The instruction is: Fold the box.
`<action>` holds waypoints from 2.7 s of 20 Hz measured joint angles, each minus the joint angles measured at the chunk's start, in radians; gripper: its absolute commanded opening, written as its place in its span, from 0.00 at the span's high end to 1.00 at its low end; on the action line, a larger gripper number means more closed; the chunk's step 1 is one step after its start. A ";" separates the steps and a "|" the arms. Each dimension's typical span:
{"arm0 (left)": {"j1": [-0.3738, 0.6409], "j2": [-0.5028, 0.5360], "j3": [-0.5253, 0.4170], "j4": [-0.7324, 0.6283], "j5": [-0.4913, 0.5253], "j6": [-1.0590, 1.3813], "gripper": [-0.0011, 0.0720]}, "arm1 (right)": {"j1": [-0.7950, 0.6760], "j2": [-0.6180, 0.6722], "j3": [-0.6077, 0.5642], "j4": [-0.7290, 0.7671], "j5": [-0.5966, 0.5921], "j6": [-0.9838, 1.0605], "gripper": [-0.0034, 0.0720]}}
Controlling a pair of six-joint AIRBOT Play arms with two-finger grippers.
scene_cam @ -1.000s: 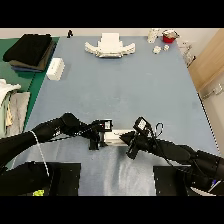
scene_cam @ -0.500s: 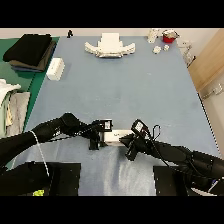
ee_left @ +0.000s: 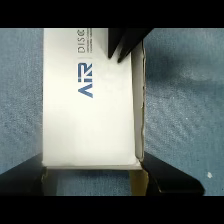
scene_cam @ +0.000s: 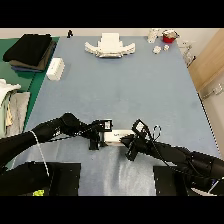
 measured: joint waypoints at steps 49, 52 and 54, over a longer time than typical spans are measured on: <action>0.261 0.317 0.000 0.272 -0.056 -0.718 0.30 | -0.804 -0.513 0.936 -1.031 -0.850 0.626 0.90; 0.454 0.382 0.000 0.420 -0.069 -0.904 0.30 | -0.804 -0.513 0.936 -1.032 -0.850 0.626 0.90; 0.583 0.396 0.000 0.473 -0.074 -0.968 0.30 | -0.804 -0.513 0.936 -1.032 -0.850 0.626 0.90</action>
